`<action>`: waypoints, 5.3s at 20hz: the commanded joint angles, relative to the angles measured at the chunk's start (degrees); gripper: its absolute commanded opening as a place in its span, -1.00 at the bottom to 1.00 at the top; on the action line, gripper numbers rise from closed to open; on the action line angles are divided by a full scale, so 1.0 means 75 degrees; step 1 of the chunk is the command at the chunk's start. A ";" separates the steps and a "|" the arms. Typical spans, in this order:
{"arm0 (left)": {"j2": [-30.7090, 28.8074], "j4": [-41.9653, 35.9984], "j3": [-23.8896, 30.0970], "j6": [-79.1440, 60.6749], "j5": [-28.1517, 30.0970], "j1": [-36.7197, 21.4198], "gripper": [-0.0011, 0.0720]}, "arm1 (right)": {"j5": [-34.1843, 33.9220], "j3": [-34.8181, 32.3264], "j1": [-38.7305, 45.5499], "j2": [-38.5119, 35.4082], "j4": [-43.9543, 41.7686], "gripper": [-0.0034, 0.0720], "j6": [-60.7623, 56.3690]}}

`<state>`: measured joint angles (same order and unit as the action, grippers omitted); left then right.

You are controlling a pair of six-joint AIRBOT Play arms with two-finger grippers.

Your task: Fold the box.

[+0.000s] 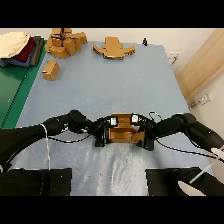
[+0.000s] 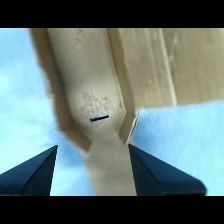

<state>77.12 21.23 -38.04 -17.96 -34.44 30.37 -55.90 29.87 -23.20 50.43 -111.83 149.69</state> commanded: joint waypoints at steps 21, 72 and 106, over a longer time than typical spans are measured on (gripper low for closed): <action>-0.0012 0.0064 -0.0012 -0.0029 0.0055 -0.0006 0.08 | 0.0023 0.0038 -0.0020 -0.2244 -0.2328 0.99 -0.6930; -0.0329 0.3585 -0.0423 0.3142 -0.0892 0.0000 0.08 | 0.2305 0.1195 -0.0685 0.1102 -0.2355 -0.90 -0.8944; -0.0058 0.2731 -0.0475 0.2565 -0.0248 -0.0012 0.08 | 0.2291 0.0985 -0.1061 0.1734 -0.1856 -0.90 -0.8953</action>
<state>76.53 41.91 -41.65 1.37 -36.42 30.17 -38.94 37.80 -30.70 63.33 -125.97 82.59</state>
